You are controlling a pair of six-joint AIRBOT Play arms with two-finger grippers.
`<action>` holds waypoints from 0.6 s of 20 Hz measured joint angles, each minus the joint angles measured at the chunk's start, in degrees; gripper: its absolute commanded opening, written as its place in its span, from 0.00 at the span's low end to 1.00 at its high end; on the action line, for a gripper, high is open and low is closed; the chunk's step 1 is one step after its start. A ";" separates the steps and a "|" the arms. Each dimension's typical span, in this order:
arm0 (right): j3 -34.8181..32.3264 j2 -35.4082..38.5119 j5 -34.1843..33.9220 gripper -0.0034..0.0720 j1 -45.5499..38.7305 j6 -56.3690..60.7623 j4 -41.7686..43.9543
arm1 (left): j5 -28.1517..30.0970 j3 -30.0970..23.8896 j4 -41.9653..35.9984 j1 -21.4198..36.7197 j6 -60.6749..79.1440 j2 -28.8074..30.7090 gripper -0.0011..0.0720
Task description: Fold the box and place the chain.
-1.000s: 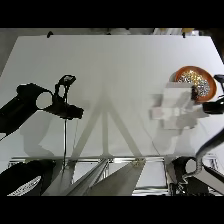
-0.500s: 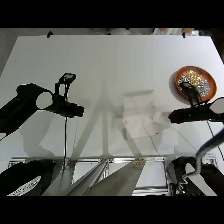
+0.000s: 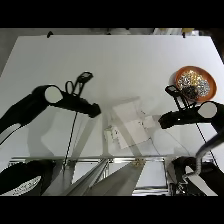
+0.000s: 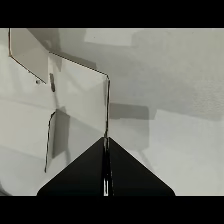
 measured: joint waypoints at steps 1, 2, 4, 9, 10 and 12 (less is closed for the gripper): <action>0.00 0.00 0.00 0.07 0.22 0.04 0.00 | 0.02 0.00 -5.86 0.00 5.97 -1.79 0.75; -0.02 0.00 -0.11 0.07 0.42 0.20 0.07 | -0.04 0.00 -11.04 0.00 11.39 -3.61 0.76; -0.02 0.00 -0.20 0.07 0.61 0.24 0.13 | -1.16 0.00 -17.97 0.02 18.88 -6.71 0.82; -0.02 0.00 -0.39 0.07 0.79 0.39 0.15 | -2.99 0.00 -24.96 -1.27 28.55 -10.97 0.77; 0.00 0.00 -0.39 0.07 0.79 0.39 0.15 | -2.71 0.00 -25.24 -1.95 29.70 -11.28 0.77; -0.02 0.00 -0.42 0.07 0.79 0.39 0.17 | -1.20 0.00 -25.14 -3.63 31.23 -11.69 0.62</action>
